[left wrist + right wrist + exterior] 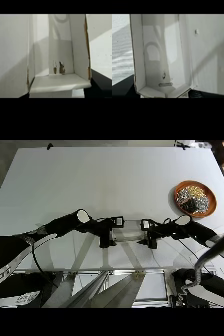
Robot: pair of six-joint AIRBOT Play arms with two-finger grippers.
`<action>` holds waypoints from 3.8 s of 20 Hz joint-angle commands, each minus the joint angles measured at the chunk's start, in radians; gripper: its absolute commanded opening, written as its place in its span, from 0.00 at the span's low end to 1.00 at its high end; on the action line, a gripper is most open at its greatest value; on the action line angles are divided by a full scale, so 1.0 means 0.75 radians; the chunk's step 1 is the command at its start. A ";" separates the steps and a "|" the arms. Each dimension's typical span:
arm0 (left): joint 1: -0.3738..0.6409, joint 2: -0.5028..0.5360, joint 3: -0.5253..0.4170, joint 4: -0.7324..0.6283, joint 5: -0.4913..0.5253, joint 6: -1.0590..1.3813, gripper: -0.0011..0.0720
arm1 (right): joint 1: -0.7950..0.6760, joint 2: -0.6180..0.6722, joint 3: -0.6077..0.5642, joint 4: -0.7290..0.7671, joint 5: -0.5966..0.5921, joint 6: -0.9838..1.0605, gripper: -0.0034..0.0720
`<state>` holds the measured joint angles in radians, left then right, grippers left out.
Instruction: Fold the box and place the chain.
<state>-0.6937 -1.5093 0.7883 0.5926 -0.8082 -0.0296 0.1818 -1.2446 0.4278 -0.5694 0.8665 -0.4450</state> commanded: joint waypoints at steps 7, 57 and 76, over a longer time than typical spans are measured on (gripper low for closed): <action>-0.008 -0.014 -0.001 0.000 0.013 0.004 0.30 | 0.000 0.000 0.000 0.001 -0.003 -0.001 0.59; -0.008 -0.014 -0.001 -0.002 -0.024 0.004 0.30 | -0.191 0.743 0.000 0.120 0.264 0.515 0.06; -0.008 -0.013 -0.001 -0.002 -0.025 0.004 0.30 | -0.058 0.330 0.000 -0.133 -0.119 1.160 0.06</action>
<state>-0.7006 -1.5200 0.7872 0.5896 -0.8265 -0.0288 0.1368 -0.9813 0.4282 -0.6384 0.7353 0.3950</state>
